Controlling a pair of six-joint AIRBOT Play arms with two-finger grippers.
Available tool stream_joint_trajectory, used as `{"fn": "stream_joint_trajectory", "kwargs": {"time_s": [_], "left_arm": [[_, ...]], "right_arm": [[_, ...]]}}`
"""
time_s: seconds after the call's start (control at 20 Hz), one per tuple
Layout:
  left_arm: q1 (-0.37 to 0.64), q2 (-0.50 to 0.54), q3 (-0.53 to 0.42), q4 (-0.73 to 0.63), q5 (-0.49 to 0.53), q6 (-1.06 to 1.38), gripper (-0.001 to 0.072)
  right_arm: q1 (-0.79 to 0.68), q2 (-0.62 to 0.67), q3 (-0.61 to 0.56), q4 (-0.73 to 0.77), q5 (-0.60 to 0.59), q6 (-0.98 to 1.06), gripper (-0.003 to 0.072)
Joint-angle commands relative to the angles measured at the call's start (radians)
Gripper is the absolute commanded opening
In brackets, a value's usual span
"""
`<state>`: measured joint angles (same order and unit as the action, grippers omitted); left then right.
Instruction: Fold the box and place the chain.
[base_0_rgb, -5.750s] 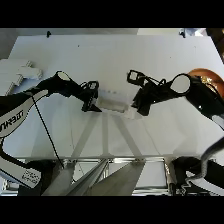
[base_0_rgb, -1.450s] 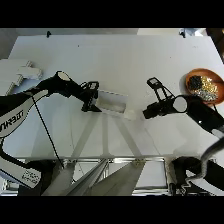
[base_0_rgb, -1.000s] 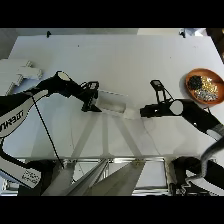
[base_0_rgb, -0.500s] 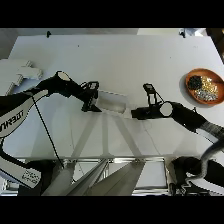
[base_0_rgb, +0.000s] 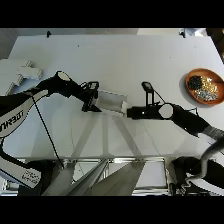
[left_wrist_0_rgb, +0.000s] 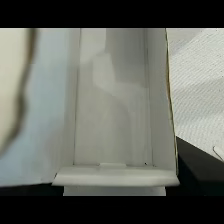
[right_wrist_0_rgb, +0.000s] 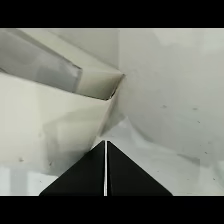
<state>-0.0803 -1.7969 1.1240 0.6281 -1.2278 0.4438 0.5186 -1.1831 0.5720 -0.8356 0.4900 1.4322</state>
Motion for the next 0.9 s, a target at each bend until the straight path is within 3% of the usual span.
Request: {"fn": "stream_joint_trajectory", "kwargs": {"time_s": [0.0, 0.2, 0.3, 0.75, 0.85], "left_arm": [[-0.002, 0.001, 0.001, -0.003, -0.003, 0.000, 0.0394], [-0.002, 0.001, 0.001, -0.002, -0.003, 0.000, 0.0394], [-0.002, 0.001, 0.001, -0.002, -0.003, 0.000, 0.0394], [-0.002, 0.001, 0.001, -0.002, -0.003, 0.000, 0.0394], [-0.002, 0.001, 0.001, -0.002, -0.003, 0.000, 0.0394]], "right_arm": [[0.002, 0.030, 0.005, 0.002, -0.014, -0.002, 0.0021], [0.002, 0.030, 0.006, 0.002, -0.010, -0.002, 0.0020], [0.002, 0.032, 0.006, 0.002, -0.009, 0.000, 0.0118], [0.002, 0.093, 0.007, 0.002, -0.019, -0.027, 0.0141], [0.002, 0.091, 0.007, 0.001, -0.032, -0.027, 0.0271]]}}
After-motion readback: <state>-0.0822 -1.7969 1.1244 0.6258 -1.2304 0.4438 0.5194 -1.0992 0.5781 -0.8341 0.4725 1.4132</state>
